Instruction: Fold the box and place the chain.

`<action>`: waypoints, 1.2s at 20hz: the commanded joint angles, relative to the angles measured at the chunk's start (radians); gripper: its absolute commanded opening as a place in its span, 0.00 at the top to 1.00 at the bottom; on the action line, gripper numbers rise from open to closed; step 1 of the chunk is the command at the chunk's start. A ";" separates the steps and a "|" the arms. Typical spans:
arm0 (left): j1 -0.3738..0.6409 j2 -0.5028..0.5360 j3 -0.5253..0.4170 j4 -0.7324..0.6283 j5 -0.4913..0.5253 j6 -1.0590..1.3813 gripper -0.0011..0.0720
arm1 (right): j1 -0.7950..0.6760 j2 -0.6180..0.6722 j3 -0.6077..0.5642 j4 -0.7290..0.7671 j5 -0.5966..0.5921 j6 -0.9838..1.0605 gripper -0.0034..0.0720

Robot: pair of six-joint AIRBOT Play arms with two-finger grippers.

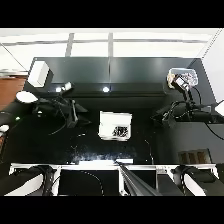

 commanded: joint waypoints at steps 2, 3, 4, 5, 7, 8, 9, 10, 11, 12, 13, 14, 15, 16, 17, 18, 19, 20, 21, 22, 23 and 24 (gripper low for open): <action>-0.072 -0.154 -0.006 -0.035 0.007 0.320 0.02 | 0.001 0.001 0.000 -0.001 -0.011 0.014 0.38; -0.089 -0.171 -0.006 -0.027 0.008 0.320 0.02 | 0.001 0.001 0.000 0.000 -0.016 0.014 0.38; -0.100 -0.173 -0.001 -0.010 0.012 0.318 0.02 | 0.001 0.001 0.000 0.000 -0.016 0.017 0.38; -0.105 -0.173 -0.001 -0.006 0.022 0.317 0.02 | 0.001 0.001 0.000 -0.002 -0.016 0.022 0.38; -0.105 -0.173 -0.001 -0.006 0.022 0.316 0.02 | 0.001 0.001 0.000 -0.002 -0.018 0.024 0.38; -0.105 -0.173 -0.001 -0.006 0.022 0.316 0.02 | 0.001 0.000 0.000 -0.002 -0.019 0.024 0.38; -0.105 -0.173 -0.001 -0.005 0.021 0.317 0.02 | 0.001 0.000 0.000 -0.003 -0.019 0.024 0.38; -0.111 -0.173 -0.001 0.002 0.021 0.317 0.02 | 0.001 0.000 0.000 -0.004 -0.019 0.024 0.38; -0.121 -0.172 -0.001 0.019 0.022 0.317 0.02 | 0.001 0.000 0.000 -0.004 -0.019 0.024 0.38; -0.137 -0.172 -0.001 0.040 0.024 0.317 0.02 | 0.001 0.000 0.000 -0.004 -0.019 0.024 0.38; -0.154 -0.171 -0.001 0.056 0.035 0.314 0.02 | 0.001 0.000 0.000 -0.004 -0.019 0.024 0.38; -0.165 -0.170 -0.001 0.058 0.060 0.294 0.02 | 0.001 0.000 0.000 -0.004 -0.019 0.024 0.38; -0.169 -0.171 0.000 0.057 0.073 0.282 0.02 | 0.001 0.000 0.000 -0.004 -0.019 0.024 0.38; -0.172 -0.171 0.000 0.049 0.076 0.282 0.02 | 0.001 0.000 0.000 -0.004 -0.019 0.024 0.38; -0.177 -0.171 0.000 0.050 0.075 0.282 0.02 | 0.001 0.000 0.000 -0.004 -0.019 0.024 0.38; -0.185 -0.171 0.000 0.050 0.074 0.282 0.02 | 0.001 0.000 0.000 -0.004 -0.019 0.024 0.38; -0.196 -0.171 0.000 0.051 0.076 0.282 0.02 | 0.001 0.000 0.000 -0.004 -0.019 0.024 0.38; -0.206 -0.171 0.000 0.057 0.078 0.281 0.02 | 0.001 0.000 0.000 -0.004 -0.019 0.024 0.38; -0.213 -0.171 0.000 0.062 0.082 0.277 0.02 | 0.001 0.000 0.000 -0.004 -0.019 0.024 0.38; -0.216 -0.171 0.001 0.060 0.087 0.270 0.02 | 0.001 0.000 0.000 -0.005 -0.019 0.024 0.38; -0.219 -0.171 0.001 0.056 0.092 0.266 0.02 | 0.001 0.000 0.000 -0.005 -0.019 0.024 0.38; -0.221 -0.171 0.001 0.055 0.100 0.261 0.02 | 0.001 0.000 0.000 -0.005 -0.019 0.024 0.38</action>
